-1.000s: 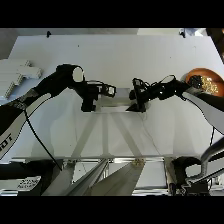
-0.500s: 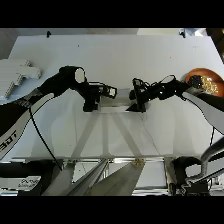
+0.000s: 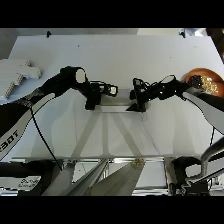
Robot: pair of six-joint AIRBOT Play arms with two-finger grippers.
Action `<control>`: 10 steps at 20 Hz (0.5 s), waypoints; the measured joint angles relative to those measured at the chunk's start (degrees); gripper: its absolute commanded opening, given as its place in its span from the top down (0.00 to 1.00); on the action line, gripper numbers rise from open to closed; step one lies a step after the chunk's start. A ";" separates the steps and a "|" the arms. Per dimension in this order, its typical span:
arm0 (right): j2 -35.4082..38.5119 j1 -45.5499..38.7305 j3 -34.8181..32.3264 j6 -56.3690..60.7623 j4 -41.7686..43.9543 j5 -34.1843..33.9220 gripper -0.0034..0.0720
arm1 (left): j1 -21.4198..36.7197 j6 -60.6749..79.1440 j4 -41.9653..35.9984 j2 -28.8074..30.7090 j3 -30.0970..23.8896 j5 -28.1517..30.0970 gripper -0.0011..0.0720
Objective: Fold the box and place the chain.
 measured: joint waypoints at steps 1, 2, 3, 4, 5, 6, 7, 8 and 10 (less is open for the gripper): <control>0.00 0.00 0.00 0.00 -0.07 0.04 0.29 | 0.00 -0.04 -0.39 -0.02 0.00 0.26 0.80; 0.00 0.00 0.00 -0.02 -0.09 0.07 0.29 | 0.00 -0.04 -0.85 -0.02 0.00 0.28 0.80; 0.00 0.00 0.00 -0.02 -0.07 0.09 0.29 | 0.00 -0.04 -1.66 -0.02 0.00 0.39 0.80; 0.00 0.00 0.00 -0.02 -0.09 0.11 0.29 | 0.00 -0.04 -2.27 -0.02 0.00 0.42 0.79; 0.00 0.00 0.00 -0.04 -0.09 0.15 0.29 | 0.00 -0.07 -2.93 -0.02 0.00 0.44 0.79; 0.00 0.00 0.00 -0.04 -0.09 0.17 0.29 | 0.00 -0.07 -3.43 -0.02 0.00 0.44 0.78; 0.00 0.00 0.00 -0.07 -0.11 0.20 0.29 | 0.00 -0.07 -3.87 -0.02 0.00 0.37 0.76; 0.00 0.00 0.00 -0.13 -0.11 0.20 0.29 | 0.00 -0.07 -4.28 -0.02 0.00 0.33 0.76; 0.00 0.00 0.00 -0.15 -0.09 0.22 0.29 | 0.00 -0.04 -5.07 -0.02 0.00 0.20 0.59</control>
